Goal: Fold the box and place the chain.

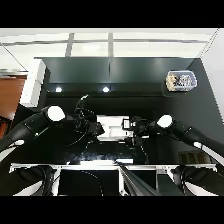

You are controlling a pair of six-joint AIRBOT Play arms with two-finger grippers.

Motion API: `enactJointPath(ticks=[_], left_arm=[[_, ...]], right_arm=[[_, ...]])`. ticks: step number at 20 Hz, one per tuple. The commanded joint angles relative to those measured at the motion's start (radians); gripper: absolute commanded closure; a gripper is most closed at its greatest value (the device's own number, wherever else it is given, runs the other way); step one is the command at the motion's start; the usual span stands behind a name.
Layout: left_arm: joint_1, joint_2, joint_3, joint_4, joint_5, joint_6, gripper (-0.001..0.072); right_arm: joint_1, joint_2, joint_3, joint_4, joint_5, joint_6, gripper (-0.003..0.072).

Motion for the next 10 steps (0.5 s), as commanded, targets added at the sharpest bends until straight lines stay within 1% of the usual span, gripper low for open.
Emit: enactJointPath(ticks=[1, 4, 7, 8, 9, 10], left_arm=[[-0.079, -0.002, 0.035, 0.211, 0.047, -0.229, 0.0228], [-0.117, -0.016, 0.038, 0.278, 0.048, -0.308, 0.0228], [-0.141, -0.040, 0.045, 0.287, 0.048, -0.323, 0.0236], [-0.145, -0.048, 0.051, 0.301, 0.049, -0.355, 0.0292], [-0.151, -0.057, 0.061, 0.333, 0.047, -0.395, 0.0310], [-0.158, -0.069, 0.077, 0.378, 0.039, -0.446, 0.0310]], right_arm=[[0.000, 0.000, 0.001, 0.000, 0.000, 0.000, 0.0215], [0.000, 0.000, 0.001, 0.000, 0.000, 0.000, 0.0215], [0.000, 0.000, 0.001, 0.000, 0.000, 0.000, 0.0215], [0.000, 0.000, 0.001, 0.000, 0.000, 0.000, 0.0215], [0.000, 0.000, 0.001, 0.000, 0.000, 0.000, 0.0215], [0.000, 0.000, 0.001, 0.000, 0.000, 0.000, 0.0215]])
